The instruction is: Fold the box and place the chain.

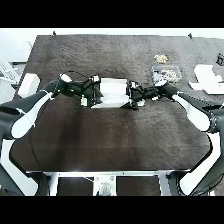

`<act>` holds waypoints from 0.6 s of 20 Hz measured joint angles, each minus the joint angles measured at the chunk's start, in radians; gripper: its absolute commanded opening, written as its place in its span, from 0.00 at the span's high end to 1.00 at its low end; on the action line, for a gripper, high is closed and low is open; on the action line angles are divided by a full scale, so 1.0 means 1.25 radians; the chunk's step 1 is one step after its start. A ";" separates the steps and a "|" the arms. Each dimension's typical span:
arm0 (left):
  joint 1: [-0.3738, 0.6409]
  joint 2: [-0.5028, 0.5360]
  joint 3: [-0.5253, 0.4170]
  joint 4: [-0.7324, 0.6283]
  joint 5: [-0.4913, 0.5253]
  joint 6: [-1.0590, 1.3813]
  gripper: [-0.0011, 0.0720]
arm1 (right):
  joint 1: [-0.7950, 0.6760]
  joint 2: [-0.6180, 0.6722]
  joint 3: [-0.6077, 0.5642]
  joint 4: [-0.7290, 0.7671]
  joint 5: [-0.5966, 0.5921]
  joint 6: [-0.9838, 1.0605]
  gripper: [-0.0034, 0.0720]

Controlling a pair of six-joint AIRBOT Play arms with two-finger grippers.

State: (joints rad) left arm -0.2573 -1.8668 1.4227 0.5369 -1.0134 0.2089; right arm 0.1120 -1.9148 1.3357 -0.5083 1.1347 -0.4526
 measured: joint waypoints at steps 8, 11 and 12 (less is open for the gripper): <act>0.000 -0.020 0.001 -0.020 -0.011 0.005 0.06 | 0.000 0.000 0.000 -0.001 0.000 -0.001 0.18; 0.000 -0.024 0.001 -0.020 -0.016 0.006 0.06 | 0.000 0.000 0.000 -0.001 0.000 -0.002 0.18; 0.000 -0.025 0.001 -0.020 -0.017 0.006 0.06 | 0.000 0.000 0.000 -0.001 0.000 -0.002 0.18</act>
